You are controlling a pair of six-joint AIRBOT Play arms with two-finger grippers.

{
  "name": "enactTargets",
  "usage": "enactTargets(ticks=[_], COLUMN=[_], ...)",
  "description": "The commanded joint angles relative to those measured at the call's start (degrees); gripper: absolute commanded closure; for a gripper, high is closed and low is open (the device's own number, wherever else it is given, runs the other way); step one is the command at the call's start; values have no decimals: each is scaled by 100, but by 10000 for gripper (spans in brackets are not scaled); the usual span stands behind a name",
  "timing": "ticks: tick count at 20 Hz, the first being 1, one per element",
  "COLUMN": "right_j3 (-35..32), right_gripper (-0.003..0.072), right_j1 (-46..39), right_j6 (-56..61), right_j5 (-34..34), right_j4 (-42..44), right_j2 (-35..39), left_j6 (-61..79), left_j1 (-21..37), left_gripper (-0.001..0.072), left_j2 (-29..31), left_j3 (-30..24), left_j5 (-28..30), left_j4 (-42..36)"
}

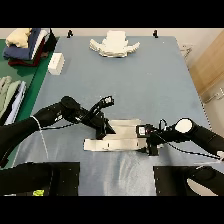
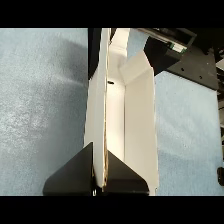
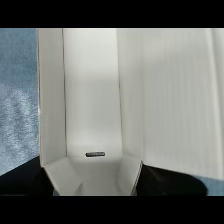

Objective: Fold the box.

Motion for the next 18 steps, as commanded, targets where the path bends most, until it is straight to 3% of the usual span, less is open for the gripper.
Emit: enactTargets(ticks=[1,3,5,8,18], right_j3=[-4,-4,-4,-4,-85], right_gripper=[54,55,133,177,177], right_j1=[4,4,4,4,7], right_j6=[76,90,90,87,90], right_j5=[9,-92,-138,-146,-264], right_j4=[-4,48,46,26,-105], right_j2=[-4,-4,-24,-101,-85], left_j6=[0,0,0,0,0], left_j1=[-2,0,0,0,0], left_gripper=[693,693,693,693,692], left_j2=[4,4,4,4,4], left_j3=[0,0,0,0,0], left_j5=[7,7,7,4,4], left_j4=[-2,-2,-2,-2,-2])
